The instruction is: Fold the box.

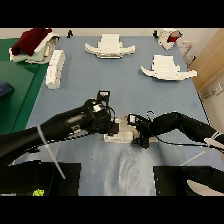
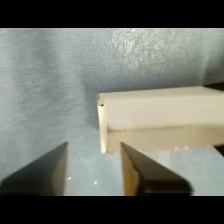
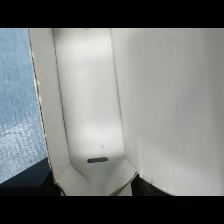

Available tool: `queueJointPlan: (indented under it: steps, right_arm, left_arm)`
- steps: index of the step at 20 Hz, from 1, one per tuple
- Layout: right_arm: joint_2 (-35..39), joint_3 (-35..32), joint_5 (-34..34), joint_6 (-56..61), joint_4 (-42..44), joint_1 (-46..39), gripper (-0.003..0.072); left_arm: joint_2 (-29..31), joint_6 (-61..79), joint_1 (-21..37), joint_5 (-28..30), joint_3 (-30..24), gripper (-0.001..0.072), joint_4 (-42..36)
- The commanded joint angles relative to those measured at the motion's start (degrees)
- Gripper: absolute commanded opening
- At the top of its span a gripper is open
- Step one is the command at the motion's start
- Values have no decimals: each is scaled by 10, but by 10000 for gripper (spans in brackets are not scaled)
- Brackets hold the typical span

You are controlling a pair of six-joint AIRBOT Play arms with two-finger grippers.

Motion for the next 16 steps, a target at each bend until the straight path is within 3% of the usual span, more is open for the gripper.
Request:
queueJointPlan:
  steps: [1, 2, 4, 9, 11, 13, 16]
  right_arm:
    - [0, 1, 0, 0, 0, 0, 445]
    - [0, 1, 0, 0, 0, 0, 445]
    - [0, 1, 0, 0, 0, 0, 445]
    - [0, 1, 0, 0, 0, 0, 444]
    - [0, 1, 0, 0, 0, 0, 444]
    - [0, 1, 0, 0, 0, 0, 444]
    - [0, 1, 0, 0, 0, 0, 445]
  left_arm:
    - [82, 64, 0, -80, 0, 70, 0]
    - [96, 97, 0, -91, 0, 15, 0]
    - [108, 159, 3, -84, -7, 15, 1]
    - [107, 311, 20, 33, -46, 14, -20]
    - [108, 379, 27, 46, -60, 14, -33]
    - [123, 516, 80, 51, -87, 14, -124]
    - [143, 861, 220, 42, -142, 14, -316]
